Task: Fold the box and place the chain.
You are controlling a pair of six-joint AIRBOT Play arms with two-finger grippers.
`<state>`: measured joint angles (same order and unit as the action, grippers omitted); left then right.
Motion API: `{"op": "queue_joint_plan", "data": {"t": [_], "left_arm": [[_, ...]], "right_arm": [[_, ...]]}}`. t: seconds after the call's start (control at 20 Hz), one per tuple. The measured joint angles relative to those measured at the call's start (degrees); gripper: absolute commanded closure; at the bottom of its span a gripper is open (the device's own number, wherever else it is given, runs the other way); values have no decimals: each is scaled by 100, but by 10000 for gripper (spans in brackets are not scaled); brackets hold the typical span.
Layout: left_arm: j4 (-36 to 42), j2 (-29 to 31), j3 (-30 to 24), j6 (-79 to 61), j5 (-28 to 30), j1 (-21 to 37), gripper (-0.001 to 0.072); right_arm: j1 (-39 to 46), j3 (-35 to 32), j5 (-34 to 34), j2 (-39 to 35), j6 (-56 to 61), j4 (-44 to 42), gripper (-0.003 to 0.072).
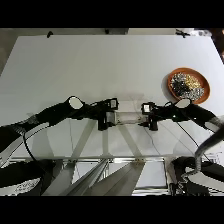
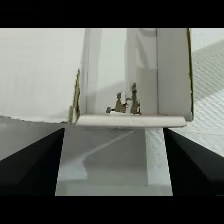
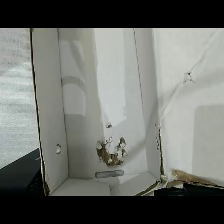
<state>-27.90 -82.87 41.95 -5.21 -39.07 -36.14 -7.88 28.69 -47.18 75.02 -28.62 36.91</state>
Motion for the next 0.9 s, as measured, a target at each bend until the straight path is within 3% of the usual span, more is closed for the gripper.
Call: {"op": "queue_joint_plan", "data": {"t": [0.9], "left_arm": [[396, -260, 0, -170, 372, -330, 28]], "right_arm": [[0, 0, 4, 2, 4, -4, 289]]}}
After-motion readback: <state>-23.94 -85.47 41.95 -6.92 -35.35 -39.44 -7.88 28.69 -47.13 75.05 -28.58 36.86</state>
